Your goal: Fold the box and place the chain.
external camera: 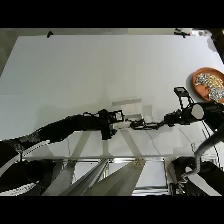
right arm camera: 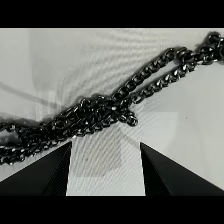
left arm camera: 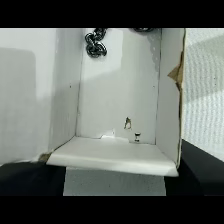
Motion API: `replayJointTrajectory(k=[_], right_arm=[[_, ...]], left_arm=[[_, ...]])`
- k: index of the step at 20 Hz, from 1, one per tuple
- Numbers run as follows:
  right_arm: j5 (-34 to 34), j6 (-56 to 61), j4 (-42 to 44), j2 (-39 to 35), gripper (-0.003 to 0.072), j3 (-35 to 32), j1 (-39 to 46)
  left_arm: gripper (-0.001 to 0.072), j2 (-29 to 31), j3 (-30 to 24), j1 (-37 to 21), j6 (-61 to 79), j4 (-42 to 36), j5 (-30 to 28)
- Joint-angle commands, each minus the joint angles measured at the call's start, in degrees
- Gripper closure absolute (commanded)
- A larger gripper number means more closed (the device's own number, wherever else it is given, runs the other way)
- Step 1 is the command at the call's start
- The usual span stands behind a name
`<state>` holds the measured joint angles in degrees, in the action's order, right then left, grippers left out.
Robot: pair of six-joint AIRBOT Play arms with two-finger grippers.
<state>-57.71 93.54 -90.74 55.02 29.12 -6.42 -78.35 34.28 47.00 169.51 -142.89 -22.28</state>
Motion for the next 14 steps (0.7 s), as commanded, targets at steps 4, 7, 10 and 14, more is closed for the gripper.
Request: replayJointTrajectory(k=[4, 7, 10, 14], right_arm=[[3.3, 1.2, -0.3, 2.6, 0.0209, 0.0, 0.0], [3.3, 2.3, -0.3, 3.5, 0.021, 0.0, 0.0], [3.2, 2.2, 1.5, 4.9, 0.0224, 0.0, 0.0], [2.9, 1.9, 4.0, 6.7, 0.0359, 0.0, 0.0]], left_arm=[[0.0452, 0.0, 0.0, 0.0, 0.0, 0.0, 0.0], [0.0452, 0.0, 0.0, 0.0, 0.0, 0.0, 0.0], [0.0452, 0.0, 0.0, 0.0, 0.0, 0.0, 0.0], [0.0452, 0.0, 0.0, 0.0, 0.0, 0.0, 0.0]])
